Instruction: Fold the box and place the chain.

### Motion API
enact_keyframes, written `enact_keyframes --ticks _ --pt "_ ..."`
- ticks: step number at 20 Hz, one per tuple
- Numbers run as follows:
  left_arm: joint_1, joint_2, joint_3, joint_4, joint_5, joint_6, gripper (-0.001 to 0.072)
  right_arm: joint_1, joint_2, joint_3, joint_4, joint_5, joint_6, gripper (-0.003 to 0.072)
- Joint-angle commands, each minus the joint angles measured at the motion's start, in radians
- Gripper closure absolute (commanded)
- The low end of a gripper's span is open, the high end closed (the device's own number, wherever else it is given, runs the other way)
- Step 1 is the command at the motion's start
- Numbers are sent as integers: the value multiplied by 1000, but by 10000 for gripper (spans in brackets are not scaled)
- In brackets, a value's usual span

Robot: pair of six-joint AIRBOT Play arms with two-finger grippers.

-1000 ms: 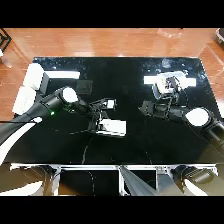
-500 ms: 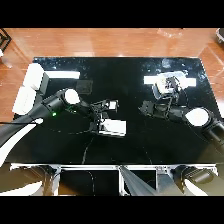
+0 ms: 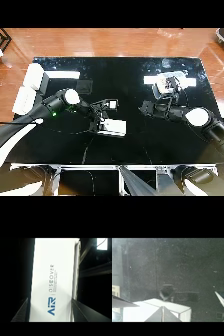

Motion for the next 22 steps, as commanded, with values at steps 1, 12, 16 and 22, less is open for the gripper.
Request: enact_keyframes --ticks 1,12,16,22 --pt "0 0 0 1 2 -6 70 0 0 0 0 0 0 663" --pt "-26 -2 0 9 13 -24 70 0 0 0 0 0 0 663" --pt "-35 -19 0 13 16 -56 76 0 0 0 0 0 0 663" --pt "-63 -19 0 74 5 -195 349 0 0 0 -14 0 0 663"
